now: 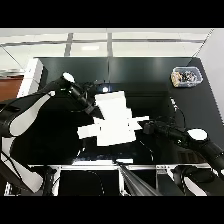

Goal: Fold the box and place the chain.

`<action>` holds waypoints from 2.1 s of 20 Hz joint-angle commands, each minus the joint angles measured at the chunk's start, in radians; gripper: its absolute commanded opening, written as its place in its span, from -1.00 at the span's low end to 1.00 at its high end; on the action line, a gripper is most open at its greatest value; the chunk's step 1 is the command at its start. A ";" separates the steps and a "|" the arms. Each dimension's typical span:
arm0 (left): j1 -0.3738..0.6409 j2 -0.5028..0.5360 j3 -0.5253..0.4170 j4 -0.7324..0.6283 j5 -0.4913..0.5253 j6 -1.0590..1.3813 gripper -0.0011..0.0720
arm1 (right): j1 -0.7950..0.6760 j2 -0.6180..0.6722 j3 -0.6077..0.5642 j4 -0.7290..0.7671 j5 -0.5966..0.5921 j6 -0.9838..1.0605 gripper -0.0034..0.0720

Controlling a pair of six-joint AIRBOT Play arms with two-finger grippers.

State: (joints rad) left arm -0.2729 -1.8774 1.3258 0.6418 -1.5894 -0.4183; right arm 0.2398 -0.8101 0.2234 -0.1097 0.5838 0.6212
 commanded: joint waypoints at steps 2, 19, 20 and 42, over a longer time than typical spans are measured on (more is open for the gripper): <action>-0.003 -0.001 0.001 0.034 0.029 0.019 -0.89 | 0.000 0.001 0.000 -0.029 0.032 0.000 -0.60; -0.080 0.288 -0.257 0.018 0.439 0.522 -0.91 | -0.082 -0.011 0.320 -0.706 0.326 -0.407 0.95; -0.098 0.288 -0.257 0.039 0.487 0.521 -0.91 | -0.058 -0.016 0.300 -0.717 0.320 -0.436 0.95; -0.160 0.285 -0.257 0.191 0.507 0.305 -0.90 | 0.286 -0.203 0.131 -0.463 -0.063 -0.810 0.95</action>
State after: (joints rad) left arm -0.4328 -1.5932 1.0691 0.8310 -1.0805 -0.1112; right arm 0.4984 -0.9642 0.3550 -0.6659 0.6022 -0.1017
